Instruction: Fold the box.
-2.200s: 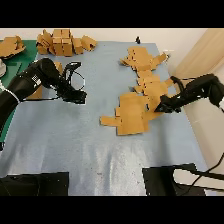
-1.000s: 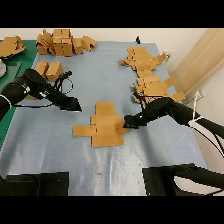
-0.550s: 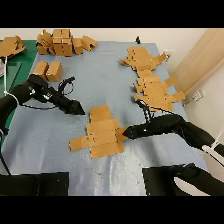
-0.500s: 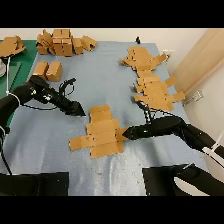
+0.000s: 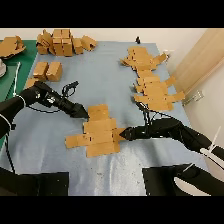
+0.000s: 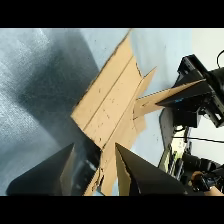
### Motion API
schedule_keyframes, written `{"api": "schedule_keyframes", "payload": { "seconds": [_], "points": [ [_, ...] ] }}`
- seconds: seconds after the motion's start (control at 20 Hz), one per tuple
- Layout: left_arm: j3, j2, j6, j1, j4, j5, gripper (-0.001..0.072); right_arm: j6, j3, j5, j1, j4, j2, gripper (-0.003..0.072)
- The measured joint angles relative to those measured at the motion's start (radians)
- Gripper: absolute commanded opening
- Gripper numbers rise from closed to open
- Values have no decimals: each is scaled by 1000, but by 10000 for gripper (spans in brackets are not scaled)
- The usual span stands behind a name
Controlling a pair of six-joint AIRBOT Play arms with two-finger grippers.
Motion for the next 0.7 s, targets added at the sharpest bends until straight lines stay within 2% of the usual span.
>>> {"api": "schedule_keyframes", "payload": {
  "seconds": [0.2,0.65,0.7],
  "points": [
    [-2,-40,25,-2,-24,2,389,-3,-2,0,1,13,-2,-1],
    [5,-117,135,-33,-179,2,387,13,-2,-1,0,17,-2,-1],
    [6,-120,150,-36,-195,-5,335,16,-2,-1,0,17,-2,-1]
  ]
}}
